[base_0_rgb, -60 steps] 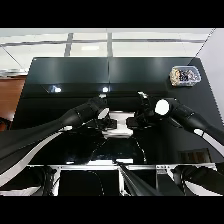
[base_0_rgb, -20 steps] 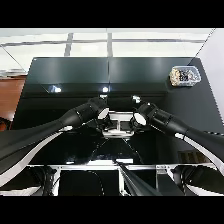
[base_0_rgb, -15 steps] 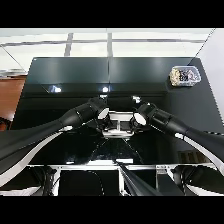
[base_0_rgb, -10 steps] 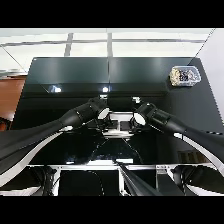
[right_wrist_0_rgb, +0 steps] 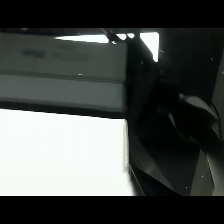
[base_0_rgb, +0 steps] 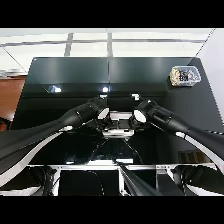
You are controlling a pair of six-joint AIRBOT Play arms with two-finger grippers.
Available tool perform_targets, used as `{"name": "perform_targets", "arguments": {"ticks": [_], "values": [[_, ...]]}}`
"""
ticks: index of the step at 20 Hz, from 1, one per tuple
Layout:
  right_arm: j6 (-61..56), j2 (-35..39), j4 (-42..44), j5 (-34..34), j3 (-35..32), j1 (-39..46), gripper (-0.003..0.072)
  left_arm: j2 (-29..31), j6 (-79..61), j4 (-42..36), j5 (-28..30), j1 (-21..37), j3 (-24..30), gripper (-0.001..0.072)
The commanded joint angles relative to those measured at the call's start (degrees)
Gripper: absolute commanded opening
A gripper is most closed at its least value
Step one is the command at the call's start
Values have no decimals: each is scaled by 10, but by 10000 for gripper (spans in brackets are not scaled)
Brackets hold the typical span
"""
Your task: Fold the box and place the chain.
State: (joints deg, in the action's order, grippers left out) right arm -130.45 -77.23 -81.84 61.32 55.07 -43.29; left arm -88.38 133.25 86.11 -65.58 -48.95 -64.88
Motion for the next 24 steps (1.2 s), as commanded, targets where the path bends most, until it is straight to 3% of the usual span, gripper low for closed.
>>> {"name": "perform_targets", "arguments": {"ticks": [1, 6, 8, 11, 13, 14, 15, 21, 24], "values": [[32, 33, -11, 36, 24, 0, 391, 0, 1, 0, -1, 0, 0, 29], [81, 165, -54, 112, 33, 0, 391, 0, 1, 0, -2, 0, 0, 29], [81, 217, -151, 149, 33, 1, 391, 0, 1, 0, -2, 0, 0, 29], [81, 246, -397, 195, 31, 8, 391, 0, 1, 0, -3, 0, 0, 28], [82, 246, -473, 149, 21, 48, 396, 0, 1, 0, -3, 0, 0, 29], [82, 244, -473, 101, 12, 85, 599, 0, 1, 0, -3, 0, 0, 29], [84, 240, -467, 57, 0, 124, 720, 0, 1, 0, -3, 0, 0, 29], [84, 125, -358, -99, -37, 347, 720, 0, 1, 0, -5, 0, 0, 29], [83, 64, -311, -260, -30, 407, 720, 0, 1, 0, -5, 0, 0, 29]]}}
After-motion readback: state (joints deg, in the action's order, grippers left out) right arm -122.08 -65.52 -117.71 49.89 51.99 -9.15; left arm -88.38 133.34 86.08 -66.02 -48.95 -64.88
